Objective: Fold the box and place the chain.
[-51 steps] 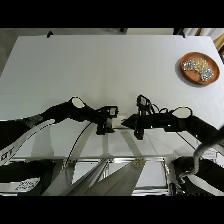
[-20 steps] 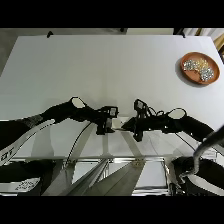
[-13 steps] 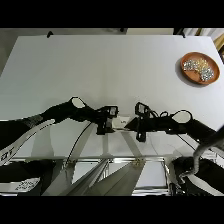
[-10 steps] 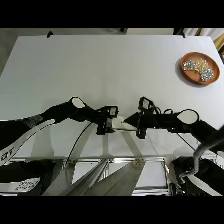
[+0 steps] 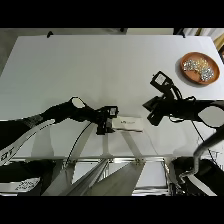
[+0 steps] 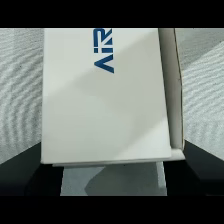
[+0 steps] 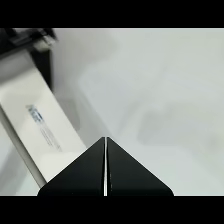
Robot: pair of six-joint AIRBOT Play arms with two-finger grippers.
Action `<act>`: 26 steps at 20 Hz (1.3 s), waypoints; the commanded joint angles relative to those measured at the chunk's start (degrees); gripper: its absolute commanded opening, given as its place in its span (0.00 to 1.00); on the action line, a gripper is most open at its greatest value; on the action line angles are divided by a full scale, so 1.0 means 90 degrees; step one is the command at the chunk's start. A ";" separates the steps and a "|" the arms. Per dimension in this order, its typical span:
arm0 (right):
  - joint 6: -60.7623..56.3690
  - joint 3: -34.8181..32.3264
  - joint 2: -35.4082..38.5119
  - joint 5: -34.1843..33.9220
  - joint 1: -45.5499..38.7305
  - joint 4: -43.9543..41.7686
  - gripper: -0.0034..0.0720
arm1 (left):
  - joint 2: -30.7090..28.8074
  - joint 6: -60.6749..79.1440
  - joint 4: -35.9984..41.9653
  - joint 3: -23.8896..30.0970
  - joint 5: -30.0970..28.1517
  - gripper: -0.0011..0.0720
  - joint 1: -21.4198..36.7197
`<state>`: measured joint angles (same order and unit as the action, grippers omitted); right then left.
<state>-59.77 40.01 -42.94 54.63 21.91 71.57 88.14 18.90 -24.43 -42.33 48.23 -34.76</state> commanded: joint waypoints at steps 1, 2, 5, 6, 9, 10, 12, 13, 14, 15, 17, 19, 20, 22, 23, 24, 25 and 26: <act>-0.1387 0.0204 -0.0007 0.1715 -0.0549 0.1277 0.06 | -0.0002 0.0000 -0.0002 -0.0002 0.0002 0.36 0.0005; -0.1394 0.0204 -0.0010 0.1887 -0.0702 0.1280 0.06 | -0.0002 0.0000 -0.0002 -0.0002 0.0002 0.36 0.0005; -0.1880 0.0204 -0.0010 0.1843 -0.0942 0.1280 0.06 | -0.0002 0.0000 0.0204 -0.0002 -0.0002 0.36 0.0005; -0.2038 0.0204 -0.0010 0.1746 -0.0940 0.1280 0.06 | -0.0010 -0.0034 0.0233 -0.0002 0.0017 0.36 0.0005; -0.2227 0.0204 -0.0010 0.1399 -0.0940 0.0957 0.06 | -0.0187 -0.0420 0.0194 -0.0002 0.0240 0.02 0.0032; -0.2227 0.0204 -0.0010 0.1273 -0.0940 0.0818 0.06 | -0.0391 -0.0478 0.0185 -0.0002 0.0240 0.02 0.0068; -0.2227 0.0202 -0.0010 0.1093 -0.0940 0.0648 0.06 | -0.0913 -0.0561 0.0151 -0.0002 0.0158 0.02 0.0223; -0.2227 0.0204 -0.0010 0.1056 -0.0940 0.0622 0.07 | -0.1253 -0.0634 0.0126 -0.0002 0.0032 0.02 0.0384; -0.2227 0.0204 -0.0010 0.1044 -0.0940 0.0622 0.07 | -0.1571 -0.0896 0.0090 -0.0002 -0.0177 0.02 0.0585; -0.2222 0.0204 -0.0010 0.1027 -0.0940 0.0622 0.07 | -0.1926 -0.1333 -0.0029 -0.0002 -0.0444 0.02 0.0872; -0.2217 0.0204 -0.0010 0.0991 -0.0940 0.0622 0.07 | -0.2565 -0.2135 -0.0525 -0.0002 -0.0699 0.02 0.1613; -0.2217 0.0204 -0.0010 0.0967 -0.0940 0.0622 0.07 | -0.3084 -0.2783 -0.1086 -0.0002 -0.0690 0.02 0.2533; -0.2217 0.0202 -0.0010 0.0969 -0.0940 0.0622 0.07 | -0.3271 -0.3133 -0.1350 -0.0002 -0.0687 0.02 0.3038; -0.2217 0.0204 -0.0010 0.0969 -0.0940 0.0622 0.07 | -0.3429 -0.3735 -0.1693 0.0000 -0.0656 0.02 0.3959; -0.2217 0.0202 -0.0010 0.0969 -0.0940 0.0619 0.07 | -0.3424 -0.4041 -0.1807 0.0000 -0.0583 0.02 0.4444; -0.2217 0.0202 -0.0010 0.0969 -0.0940 0.0622 0.07 | -0.3412 -0.4325 -0.1928 0.0019 -0.0529 0.02 0.4896; -0.2217 0.0202 -0.0010 0.0969 -0.0940 0.0619 0.07 | -0.3412 -0.4524 -0.1945 0.0075 -0.0527 0.02 0.5289; -0.2215 0.0202 -0.0010 0.0969 -0.0940 0.0622 0.07 | -0.3412 -0.4617 -0.1960 0.0155 -0.0525 0.02 0.5651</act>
<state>-79.70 41.78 -43.00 63.46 13.50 77.19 58.50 -15.33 -38.83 -41.80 43.22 5.89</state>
